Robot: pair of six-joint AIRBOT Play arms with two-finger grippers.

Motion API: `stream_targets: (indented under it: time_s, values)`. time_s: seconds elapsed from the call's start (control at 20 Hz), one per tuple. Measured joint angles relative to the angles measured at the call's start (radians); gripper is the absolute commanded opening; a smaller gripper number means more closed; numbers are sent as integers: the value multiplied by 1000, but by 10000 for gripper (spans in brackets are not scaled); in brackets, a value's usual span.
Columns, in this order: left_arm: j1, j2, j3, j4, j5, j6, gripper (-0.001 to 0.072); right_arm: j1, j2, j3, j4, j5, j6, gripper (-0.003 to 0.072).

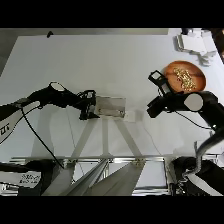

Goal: Fold the box and place the chain.

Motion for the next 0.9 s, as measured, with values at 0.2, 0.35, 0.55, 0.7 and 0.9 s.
stream_targets:
  time_s: [0.2, 0.35, 0.55, 0.7, 0.9]
  values:
    - [0, 0, 0, 0, 0, 0, 314, -24, 15, -139, 68, -66, 162, 5]
    - [0, 0, 0, 0, 0, 0, 314, -30, -7, -207, 172, -141, 204, 4]
    - [0, 0, 0, 0, 0, 0, 314, -32, -105, -238, 362, -236, 164, 4]
    - [0, 0, 0, 0, 0, 0, 314, -32, -184, -245, 561, -261, 45, 4]
    - [0, 0, 0, 0, 0, 0, 314, -32, -229, -249, 794, -232, -122, 5]
